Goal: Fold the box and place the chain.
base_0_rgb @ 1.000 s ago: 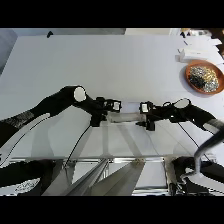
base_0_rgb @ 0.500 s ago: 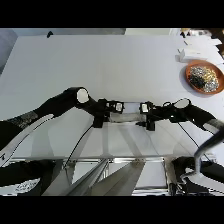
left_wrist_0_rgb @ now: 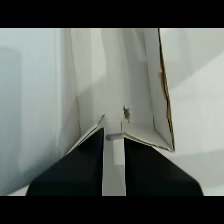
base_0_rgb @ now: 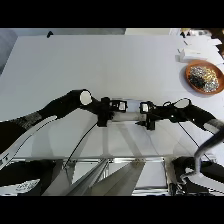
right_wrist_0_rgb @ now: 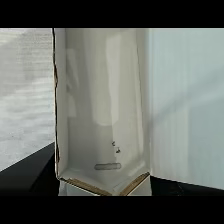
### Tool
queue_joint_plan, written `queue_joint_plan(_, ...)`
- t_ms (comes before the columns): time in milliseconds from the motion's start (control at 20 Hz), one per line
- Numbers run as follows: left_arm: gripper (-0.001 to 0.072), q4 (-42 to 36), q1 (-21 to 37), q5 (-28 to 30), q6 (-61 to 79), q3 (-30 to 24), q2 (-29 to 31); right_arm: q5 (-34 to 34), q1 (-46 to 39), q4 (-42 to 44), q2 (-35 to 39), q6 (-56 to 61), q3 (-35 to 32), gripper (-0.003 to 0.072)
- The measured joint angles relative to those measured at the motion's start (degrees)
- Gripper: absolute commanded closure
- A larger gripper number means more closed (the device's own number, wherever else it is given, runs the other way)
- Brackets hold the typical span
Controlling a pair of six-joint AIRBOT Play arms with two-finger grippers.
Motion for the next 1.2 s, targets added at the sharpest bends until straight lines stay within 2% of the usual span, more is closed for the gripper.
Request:
queue_joint_plan(150, 0.0544, -1.4, -1.2, 1.4, -0.2, 0.0, -0.9, 0.1, 0.0, 0.0, 0.0, 0.0, 0.0, 0.0289)
queue_joint_plan(250, 0.038, -1.9, -1.7, 1.9, -0.3, 0.0, -1.2, 0.2, 0.0, -0.1, 0.0, 0.0, 0.0, 0.0289)
queue_joint_plan(300, 0.0356, -2.2, -1.9, 2.2, -0.4, 0.0, -1.3, 0.2, 0.0, -0.1, 0.0, 0.0, 0.0, 0.0289)
queue_joint_plan(550, 0.0359, -2.4, -2.4, 2.1, -1.5, 0.0, -1.5, 0.2, 0.0, -0.1, 0.0, 0.0, 0.0, 0.0289)
queue_joint_plan(600, 0.0383, -2.4, -2.4, 2.1, -1.9, 0.0, -1.4, 0.2, 0.0, -0.1, 0.0, 0.0, 0.0, 0.0289)
queue_joint_plan(650, 0.0451, -2.1, -2.4, 1.8, -2.6, 0.0, -1.2, 0.2, 0.0, -0.1, 0.0, -0.1, 0.0, 0.0289)
queue_joint_plan(750, 0.0668, -1.3, -2.1, 0.0, -5.1, 0.0, 0.1, 0.2, 0.0, 0.0, 0.0, -0.1, 0.0, 0.0289)
queue_joint_plan(800, 0.0705, -0.6, -1.7, -1.3, -7.0, 0.0, 1.1, 0.4, 0.0, 0.2, 0.0, -0.1, 0.0, 0.0289)
queue_joint_plan(1050, 0.0706, 5.6, 2.3, -10.4, -21.7, 0.0, 7.5, 0.2, 0.0, 0.0, 0.0, -0.1, 0.0, 0.0289)
queue_joint_plan(1200, 0.0706, 8.4, 5.9, -13.9, -33.8, -0.2, 11.7, 0.1, 0.0, 0.0, 0.0, -0.1, 0.0, 0.0289)
